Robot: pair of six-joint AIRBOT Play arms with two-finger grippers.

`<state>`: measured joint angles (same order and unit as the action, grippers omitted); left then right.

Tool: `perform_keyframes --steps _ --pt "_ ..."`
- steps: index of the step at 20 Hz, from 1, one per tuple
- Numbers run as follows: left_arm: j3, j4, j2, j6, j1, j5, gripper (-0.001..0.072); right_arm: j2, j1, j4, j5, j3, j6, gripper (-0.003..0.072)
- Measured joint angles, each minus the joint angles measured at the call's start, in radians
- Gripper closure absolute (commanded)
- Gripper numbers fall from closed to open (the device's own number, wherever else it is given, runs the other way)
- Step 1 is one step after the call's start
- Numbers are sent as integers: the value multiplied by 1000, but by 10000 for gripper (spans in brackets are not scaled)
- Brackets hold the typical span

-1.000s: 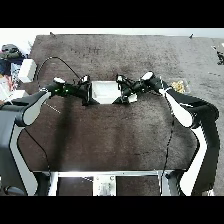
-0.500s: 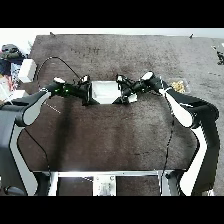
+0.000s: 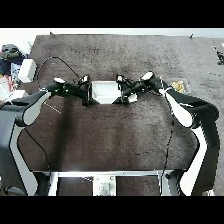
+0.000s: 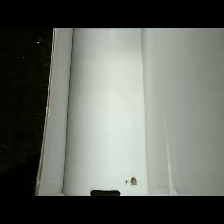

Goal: Fold the box and place the chain.

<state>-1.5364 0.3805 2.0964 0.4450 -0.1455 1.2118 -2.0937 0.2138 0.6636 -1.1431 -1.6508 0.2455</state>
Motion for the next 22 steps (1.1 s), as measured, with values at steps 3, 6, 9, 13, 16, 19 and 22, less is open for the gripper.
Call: perform_keyframes --steps 3,6,9,13,16,19,22 --pt "0 -2 0 0 -1 0 479 8 -3 2 1 2 -13 -24" --pt "0 -6 0 -1 -2 -8 479 18 -22 13 2 1 -33 -24" --pt "0 -4 0 -1 -1 -5 479 29 -45 27 -28 1 -43 -24" --pt "0 0 0 0 -1 -3 479 51 -78 40 -59 1 -59 -24" --pt "0 2 0 0 -1 -2 479 86 -97 35 -84 0 -63 -22" --pt "0 2 0 0 -1 -1 479 142 -118 33 -106 0 -73 459" --pt "0 3 0 0 0 0 479 189 -121 -21 -163 0 -106 670"
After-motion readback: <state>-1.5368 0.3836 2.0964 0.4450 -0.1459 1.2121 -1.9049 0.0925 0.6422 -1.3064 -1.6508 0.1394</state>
